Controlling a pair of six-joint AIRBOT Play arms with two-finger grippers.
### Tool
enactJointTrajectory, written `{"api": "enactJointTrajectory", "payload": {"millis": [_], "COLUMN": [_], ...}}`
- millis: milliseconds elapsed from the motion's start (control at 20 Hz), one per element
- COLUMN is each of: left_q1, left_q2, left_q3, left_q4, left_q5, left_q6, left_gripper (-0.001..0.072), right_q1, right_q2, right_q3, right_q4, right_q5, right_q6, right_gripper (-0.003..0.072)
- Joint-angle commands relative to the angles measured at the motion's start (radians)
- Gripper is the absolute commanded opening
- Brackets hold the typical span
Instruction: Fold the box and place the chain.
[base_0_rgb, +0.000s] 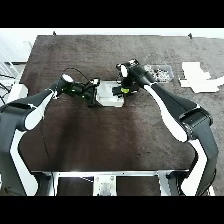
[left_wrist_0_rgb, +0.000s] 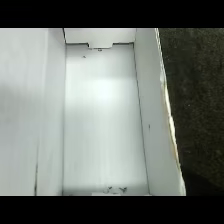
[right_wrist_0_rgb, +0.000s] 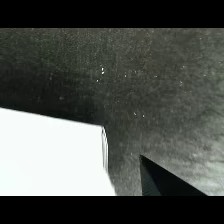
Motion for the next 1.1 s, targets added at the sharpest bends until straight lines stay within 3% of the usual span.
{"api": "enactJointTrajectory", "payload": {"millis": [0, 400, 600, 700, 1050], "left_q1": [0.000, 0.000, 0.000, 0.000, 0.000], "left_q2": [0.000, -0.002, -0.013, -0.013, -0.021], "left_q3": [0.000, 0.000, 0.000, 0.000, 0.000], "left_q4": [-0.001, -0.001, -0.008, -0.012, -0.025], "left_q5": [0.003, 0.005, 0.010, 0.009, 0.020], "left_q6": [0.000, 0.000, 0.000, 0.000, 0.000], "left_gripper": [0.0651, 0.0651, 0.0651, 0.0651, 0.0651], "right_q1": [0.000, -0.004, -0.005, -0.011, -0.016], "right_q2": [0.040, 0.142, 0.139, 0.132, 0.070], "right_q3": [0.001, 0.000, -0.048, -0.076, -0.084], "right_q4": [0.003, 0.002, 0.022, 0.023, 0.053], "right_q5": [0.013, 0.014, 0.014, 0.012, -0.067], "right_q6": [-0.015, -0.055, -0.053, -0.046, -0.047], "right_gripper": [0.0437, 0.0437, 0.0444, 0.0514, 0.0514]}}
